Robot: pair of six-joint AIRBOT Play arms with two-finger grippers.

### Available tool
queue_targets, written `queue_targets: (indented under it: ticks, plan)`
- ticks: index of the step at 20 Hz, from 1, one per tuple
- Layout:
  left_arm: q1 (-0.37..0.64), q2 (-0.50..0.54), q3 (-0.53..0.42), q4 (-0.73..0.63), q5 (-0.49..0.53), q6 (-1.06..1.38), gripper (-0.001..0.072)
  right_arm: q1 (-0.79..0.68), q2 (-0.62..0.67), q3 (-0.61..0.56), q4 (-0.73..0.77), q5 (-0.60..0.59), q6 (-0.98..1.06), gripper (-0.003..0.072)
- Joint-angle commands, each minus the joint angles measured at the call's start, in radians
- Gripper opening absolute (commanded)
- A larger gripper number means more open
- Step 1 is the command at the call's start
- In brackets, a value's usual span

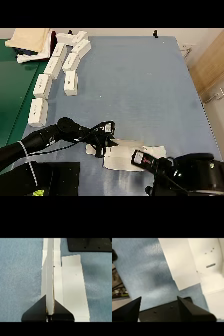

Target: Fold the box.

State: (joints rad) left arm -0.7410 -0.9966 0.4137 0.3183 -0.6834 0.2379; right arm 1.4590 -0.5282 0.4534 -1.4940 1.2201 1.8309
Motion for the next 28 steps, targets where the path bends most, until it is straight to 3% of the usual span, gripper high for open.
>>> queue_targets:
  ticks: [1,5,11,14,20,28]
  plan:
    - [0.001,-0.001,0.001,0.000,0.000,0.000,0.0015,0.154,-0.071,-0.043,-0.290,-0.076,-0.045,0.0714]
    - [0.001,-0.001,0.001,0.000,0.000,0.000,0.0015,0.153,-0.212,-0.042,-0.377,-0.225,-0.045,0.0715]
    - [0.001,-0.001,0.001,0.000,0.000,0.000,0.0015,0.153,-0.319,-0.042,-0.448,-0.283,0.051,0.0713]
    - [0.001,-0.001,0.001,0.000,0.000,0.000,0.0015,0.154,-0.314,-0.020,-0.518,-0.240,0.160,0.0712]
    - [0.001,-0.001,0.001,0.000,0.000,0.000,0.0015,0.153,-0.283,0.058,-0.593,-0.034,0.352,0.0705]
    - [0.000,-0.001,0.001,0.000,0.000,0.000,0.0015,0.153,-0.283,0.058,-0.604,-0.023,0.596,0.0711]
